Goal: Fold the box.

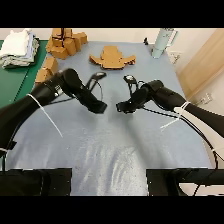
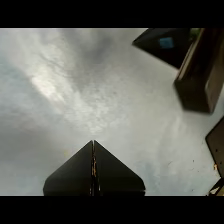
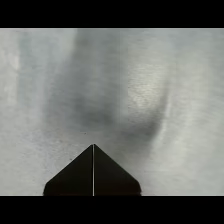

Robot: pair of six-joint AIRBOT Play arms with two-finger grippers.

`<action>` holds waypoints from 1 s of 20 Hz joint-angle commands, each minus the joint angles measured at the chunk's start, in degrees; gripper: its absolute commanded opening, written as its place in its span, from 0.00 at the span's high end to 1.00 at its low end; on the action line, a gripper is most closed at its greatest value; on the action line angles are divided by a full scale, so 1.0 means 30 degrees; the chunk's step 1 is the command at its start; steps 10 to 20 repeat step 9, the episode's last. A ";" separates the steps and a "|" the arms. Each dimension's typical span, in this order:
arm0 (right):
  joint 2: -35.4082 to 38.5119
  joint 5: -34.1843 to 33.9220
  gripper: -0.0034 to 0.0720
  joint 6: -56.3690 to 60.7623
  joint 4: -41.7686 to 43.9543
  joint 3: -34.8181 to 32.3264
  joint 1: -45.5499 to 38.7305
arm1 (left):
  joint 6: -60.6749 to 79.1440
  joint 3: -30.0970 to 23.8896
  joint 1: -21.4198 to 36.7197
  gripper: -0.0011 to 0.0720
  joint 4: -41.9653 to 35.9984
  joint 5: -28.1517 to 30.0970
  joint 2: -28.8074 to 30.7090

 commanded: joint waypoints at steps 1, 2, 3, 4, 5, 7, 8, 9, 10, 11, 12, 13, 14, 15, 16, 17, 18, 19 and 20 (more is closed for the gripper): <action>-0.0277 -0.0648 0.95 -0.0350 -0.0262 0.0131 0.0794 | -0.1290 -0.1071 -0.1792 0.97 -0.0029 0.1202 0.0015; -0.0277 -0.0976 0.95 -0.0350 -0.0270 0.0131 0.0787 | -0.1282 -0.1064 -0.1909 0.97 -0.0036 0.0889 0.0015; -0.0277 -0.1056 0.95 -0.0350 -0.0270 0.0131 0.0765 | -0.1282 -0.1064 -0.2011 0.97 -0.0036 0.0758 0.0015; -0.0277 -0.1056 0.95 -0.0350 -0.0270 0.0131 0.0765 | -0.1282 -0.1064 -0.2018 0.97 -0.0051 0.0809 0.0000; -0.0277 -0.1049 0.95 -0.0350 -0.0270 0.0131 0.0765 | -0.1282 -0.1064 -0.2011 0.97 -0.0095 0.0801 0.0000; -0.0277 -0.1056 0.95 -0.0350 -0.0270 0.0131 0.0772 | -0.1282 -0.1064 -0.2011 0.97 -0.0095 0.0801 0.0000; -0.0277 -0.1049 0.95 -0.0350 -0.0262 0.0131 0.0772 | -0.1282 -0.1064 -0.2011 0.97 -0.0109 0.0801 0.0000; -0.0284 -0.1049 0.95 -0.0350 -0.0270 0.0131 0.0765 | -0.1282 -0.1064 -0.2011 0.97 -0.0117 0.0801 0.0000; -0.0284 -0.1049 0.95 -0.0350 -0.0270 0.0131 0.0765 | -0.1282 -0.1064 -0.2011 0.97 -0.0117 0.0801 0.0000; -0.0284 -0.1049 0.95 -0.0350 -0.0270 0.0131 0.0765 | -0.1282 -0.1064 -0.2011 0.97 -0.0117 0.0801 0.0000; -0.0284 -0.1049 0.95 -0.0350 -0.0270 0.0131 0.0765 | -0.1282 -0.1064 -0.2011 0.97 -0.0117 0.0801 0.0000; -0.0284 -0.1049 0.95 -0.0350 -0.0270 0.0131 0.0765 | -0.1282 -0.1064 -0.2011 0.97 -0.0117 0.0801 0.0000; -0.0284 -0.1049 0.95 -0.0350 -0.0270 0.0131 0.0765 | -0.1282 -0.1064 -0.2011 0.97 -0.0117 0.0801 0.0000; -0.0284 -0.1049 0.95 -0.0350 -0.0270 0.0131 0.0765 | -0.1282 -0.1064 -0.2011 0.97 -0.0117 0.0801 0.0000; -0.0284 -0.1049 0.95 -0.0350 -0.0270 0.0131 0.0765 | -0.1282 -0.1064 -0.2011 0.97 -0.0117 0.0801 0.0000; -0.0284 -0.1049 0.95 -0.0350 -0.0270 0.0131 0.0765 | -0.1282 -0.1064 -0.2011 0.97 -0.0117 0.0801 0.0000; -0.0284 -0.1049 0.95 -0.0350 -0.0270 0.0131 0.0765 | -0.1282 -0.1064 -0.2011 0.97 -0.0117 0.0801 0.0000; -0.0284 -0.1049 0.95 -0.0350 -0.0270 0.0131 0.0765 | -0.1282 -0.1064 -0.2011 0.97 -0.0117 0.0801 0.0000; -0.0284 -0.1049 0.95 -0.0350 -0.0270 0.0131 0.0765 | -0.1282 -0.1064 -0.2011 0.97 -0.0117 0.0801 0.0000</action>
